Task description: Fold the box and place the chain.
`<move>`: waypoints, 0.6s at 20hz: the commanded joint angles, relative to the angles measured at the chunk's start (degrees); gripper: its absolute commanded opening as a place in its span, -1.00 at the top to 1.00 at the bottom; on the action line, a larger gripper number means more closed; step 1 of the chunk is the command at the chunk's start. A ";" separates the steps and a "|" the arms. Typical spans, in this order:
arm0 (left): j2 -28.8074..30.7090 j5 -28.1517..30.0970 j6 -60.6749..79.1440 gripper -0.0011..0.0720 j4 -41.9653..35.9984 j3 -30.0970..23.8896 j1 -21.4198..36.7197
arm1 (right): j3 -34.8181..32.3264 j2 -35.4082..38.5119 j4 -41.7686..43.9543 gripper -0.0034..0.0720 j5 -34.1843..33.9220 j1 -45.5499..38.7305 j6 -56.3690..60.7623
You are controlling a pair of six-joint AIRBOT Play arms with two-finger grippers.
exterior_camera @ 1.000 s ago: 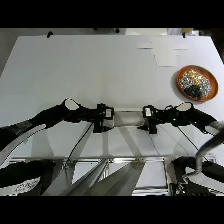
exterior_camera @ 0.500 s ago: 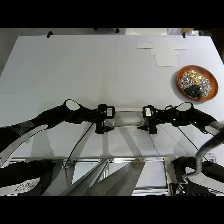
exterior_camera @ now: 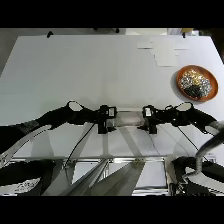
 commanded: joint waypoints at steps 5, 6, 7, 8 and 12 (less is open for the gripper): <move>-1.07 0.26 1.22 -0.48 -1.97 0.13 -0.94 | 0.02 0.02 0.00 -0.31 0.00 0.02 0.00; -1.07 0.28 1.25 -0.19 -1.97 0.13 -0.94 | 0.02 0.02 0.00 -0.31 0.00 0.04 0.00; -1.05 0.55 1.25 0.19 -1.95 0.13 -0.94 | 0.02 0.02 0.00 -0.31 0.02 0.02 0.02; -1.05 0.68 1.25 0.46 -1.92 0.13 -0.94 | 0.02 0.02 0.00 -0.31 0.02 0.04 0.02; -1.05 0.63 1.03 0.40 -1.92 0.13 -0.92 | 0.02 0.02 0.00 -0.31 0.00 0.04 0.00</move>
